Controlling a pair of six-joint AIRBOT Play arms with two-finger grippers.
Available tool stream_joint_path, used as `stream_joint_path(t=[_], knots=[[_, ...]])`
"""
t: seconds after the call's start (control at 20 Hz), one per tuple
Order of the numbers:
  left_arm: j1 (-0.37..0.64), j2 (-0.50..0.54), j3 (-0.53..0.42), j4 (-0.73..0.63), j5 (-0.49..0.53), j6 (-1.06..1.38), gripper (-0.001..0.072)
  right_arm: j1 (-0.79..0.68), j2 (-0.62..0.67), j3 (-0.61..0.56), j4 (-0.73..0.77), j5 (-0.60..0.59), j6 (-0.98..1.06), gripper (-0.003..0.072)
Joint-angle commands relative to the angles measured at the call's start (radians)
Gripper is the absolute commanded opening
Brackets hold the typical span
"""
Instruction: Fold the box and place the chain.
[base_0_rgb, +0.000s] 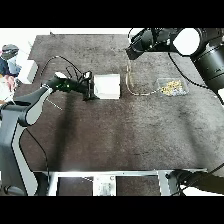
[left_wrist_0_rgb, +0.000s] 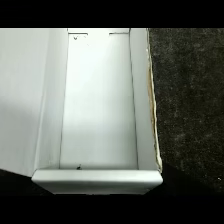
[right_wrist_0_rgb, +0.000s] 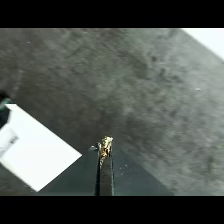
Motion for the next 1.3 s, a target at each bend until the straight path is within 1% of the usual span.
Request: stream_joint_path(t=[0.0,0.25,0.5,0.6,0.7,0.75,0.8,0.85,0.9,0.95,1.1,1.2,1.25], knots=[[-0.001,0.0,0.0,0.0,0.0,0.0,0.0289,0.002,-0.009,0.0,0.089,0.017,-0.007,0.0014],[-0.001,0.0,0.0,0.0,0.0,0.0,0.0288,0.008,-0.073,-0.001,0.168,0.018,-0.008,0.0014],[-0.001,0.0,0.0,0.0,0.0,0.0,0.0289,0.048,-0.204,-0.002,0.156,0.016,-0.007,0.0014],[-0.001,0.0,0.0,0.0,0.0,0.0,0.0289,0.048,-0.232,-0.002,0.134,0.017,-0.006,0.0014],[-0.001,0.0,0.0,0.0,0.0,0.0,0.0289,0.047,-0.232,0.0,0.102,0.024,-0.006,0.0015],[-0.001,0.0,0.0,0.0,0.0,0.0,0.0289,0.043,-0.227,0.0,0.088,0.037,-0.007,0.0062],[-0.001,0.0,0.0,0.0,0.0,0.0,0.0288,0.032,-0.223,0.0,0.085,0.062,-0.006,0.0301],[-0.001,0.0,0.0,0.0,0.0,0.0,0.0289,0.016,-0.219,0.0,0.086,0.095,-0.006,0.0421],[-0.001,0.0,0.0,0.0,0.0,0.0,0.0289,-0.003,-0.216,0.0,0.091,0.131,-0.006,0.0373],[-0.001,0.0,0.0,0.0,0.0,0.0,0.0289,-0.028,-0.213,-0.001,0.11,0.171,0.003,0.0342],[-0.001,0.0,0.0,0.0,0.0,0.0,0.0289,-0.118,-0.199,-0.01,0.218,0.267,0.001,0.0342],[-0.001,0.0,0.0,0.0,0.0,0.0,0.0288,-0.186,-0.16,-0.094,0.26,0.262,0.003,0.0343],[-0.001,0.0,0.0,0.0,0.0,0.0,0.0289,-0.226,-0.135,-0.159,0.269,0.249,0.026,0.0343]])
